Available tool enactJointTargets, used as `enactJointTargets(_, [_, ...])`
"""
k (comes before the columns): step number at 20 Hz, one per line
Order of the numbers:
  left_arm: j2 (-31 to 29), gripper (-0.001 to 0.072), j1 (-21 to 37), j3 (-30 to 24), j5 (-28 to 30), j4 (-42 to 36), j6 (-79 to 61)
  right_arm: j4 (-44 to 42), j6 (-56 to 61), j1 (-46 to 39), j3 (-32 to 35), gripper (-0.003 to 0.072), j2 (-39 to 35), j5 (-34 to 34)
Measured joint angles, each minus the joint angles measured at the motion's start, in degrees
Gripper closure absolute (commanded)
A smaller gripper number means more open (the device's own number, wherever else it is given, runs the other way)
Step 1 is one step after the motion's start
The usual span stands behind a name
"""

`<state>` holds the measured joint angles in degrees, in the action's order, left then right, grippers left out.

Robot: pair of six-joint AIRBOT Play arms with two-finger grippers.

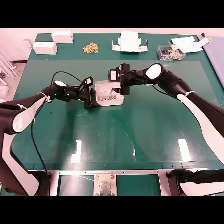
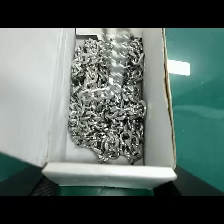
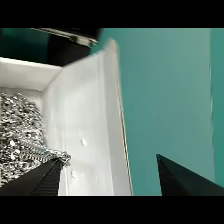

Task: Fold the box and place the chain.

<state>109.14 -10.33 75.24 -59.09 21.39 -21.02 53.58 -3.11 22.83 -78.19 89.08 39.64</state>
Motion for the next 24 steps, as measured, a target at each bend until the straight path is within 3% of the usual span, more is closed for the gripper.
enactJointTargets(4, [0.0, 0.0177, 0.0, 0.0, 0.0, 0.0, 0.0, 5.2, 15.4, -0.2, -3.1, 0.0006, 0.1, 1.8])
enactJointTargets(11, [0.0, 0.0176, 0.0, 0.0, 0.0, 0.0, 0.0, 12.3, 34.2, -1.2, -11.0, 0.0006, 2.9, 15.2])
enactJointTargets(16, [0.0, 0.0176, 0.0, 0.0, 0.0, 0.0, 0.0, 14.8, 41.6, -2.8, -14.2, 0.0006, 7.2, 26.4])
enactJointTargets(20, [0.0, 0.0177, 0.0, 0.0, 0.0, 0.0, 0.0, 15.3, 44.5, -2.7, -15.5, 0.0006, 9.4, 27.6])
enactJointTargets(24, [0.0, 0.0176, 0.0, 0.0, 0.0, 0.0, 0.0, 15.5, 47.0, -2.9, -20.9, 0.0006, 8.7, 29.1])
